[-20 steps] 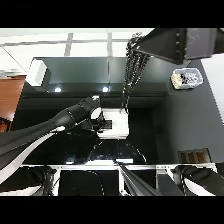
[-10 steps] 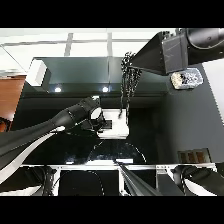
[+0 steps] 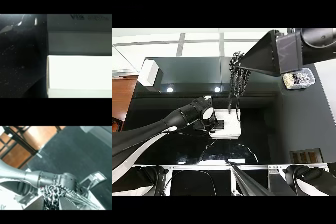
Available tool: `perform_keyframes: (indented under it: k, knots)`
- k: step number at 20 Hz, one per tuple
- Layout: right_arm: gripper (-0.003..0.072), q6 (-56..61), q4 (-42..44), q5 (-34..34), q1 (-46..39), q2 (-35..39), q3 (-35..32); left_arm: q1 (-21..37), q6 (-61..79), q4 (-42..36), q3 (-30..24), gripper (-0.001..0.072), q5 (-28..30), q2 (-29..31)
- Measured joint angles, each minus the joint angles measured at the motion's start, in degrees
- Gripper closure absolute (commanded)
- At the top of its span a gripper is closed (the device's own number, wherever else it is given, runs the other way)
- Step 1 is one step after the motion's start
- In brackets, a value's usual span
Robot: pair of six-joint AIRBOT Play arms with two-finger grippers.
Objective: Fold the box and place the chain.
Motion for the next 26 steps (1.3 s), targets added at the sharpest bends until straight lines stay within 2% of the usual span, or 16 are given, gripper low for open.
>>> perform_keyframes:
  k: [7,11,21,24,26]
  knots:
    - [0.0672,-1.31,2.38,-2.23,0.02,0.0,0.02,0.0,0.0,0.0,0.0,0.0681,0.0,0.0]
    - [0.0672,-1.66,1.07,0.33,0.55,0.0,-2.47,0.0,0.0,0.0,0.0,0.0681,0.0,0.0]
    - [0.0672,-2.27,-6.95,1.03,2.62,-0.04,-24.5,0.0,0.0,-0.02,-0.02,0.0681,0.0,0.0]
    - [0.0672,-2.29,-8.17,-3.45,4.09,-0.04,-32.81,0.0,0.0,-0.02,0.0,0.0681,0.0,0.0]
    - [0.0672,-2.25,-8.59,-9.2,5.49,-0.17,-38.66,0.0,0.0,0.0,-0.02,0.0681,0.0,0.0]
